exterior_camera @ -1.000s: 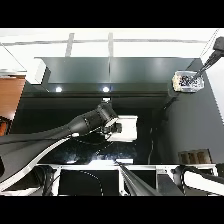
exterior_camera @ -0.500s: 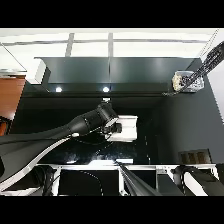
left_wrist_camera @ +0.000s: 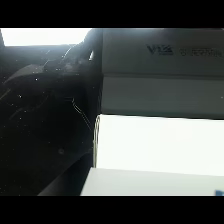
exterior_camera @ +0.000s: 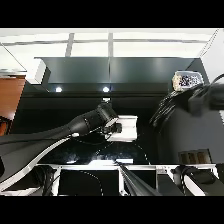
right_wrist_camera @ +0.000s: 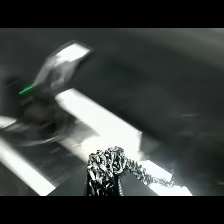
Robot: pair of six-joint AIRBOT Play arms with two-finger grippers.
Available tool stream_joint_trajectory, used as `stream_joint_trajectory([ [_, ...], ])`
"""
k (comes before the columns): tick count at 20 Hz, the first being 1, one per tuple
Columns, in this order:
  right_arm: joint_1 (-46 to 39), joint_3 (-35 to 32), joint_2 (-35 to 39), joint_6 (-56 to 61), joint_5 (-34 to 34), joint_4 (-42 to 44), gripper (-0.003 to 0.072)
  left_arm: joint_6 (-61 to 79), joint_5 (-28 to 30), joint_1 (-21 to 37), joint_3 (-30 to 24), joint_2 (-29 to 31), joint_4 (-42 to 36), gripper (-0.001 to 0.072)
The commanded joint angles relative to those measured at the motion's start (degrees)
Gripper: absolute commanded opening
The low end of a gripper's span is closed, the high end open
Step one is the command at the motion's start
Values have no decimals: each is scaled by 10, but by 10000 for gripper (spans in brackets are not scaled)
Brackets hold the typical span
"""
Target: Fold the box and place the chain.
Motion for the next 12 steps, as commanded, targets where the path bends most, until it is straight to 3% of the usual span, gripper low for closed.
stream_joint_trajectory([
  [1,58,-64,2,-17,-45,86,6,0,0,0,0,0,0,29],
  [6,113,-90,0,-16,-163,102,6,0,1,0,0,0,0,29],
  [12,121,-138,-2,-9,-177,96,6,0,0,0,0,0,0,29],
])
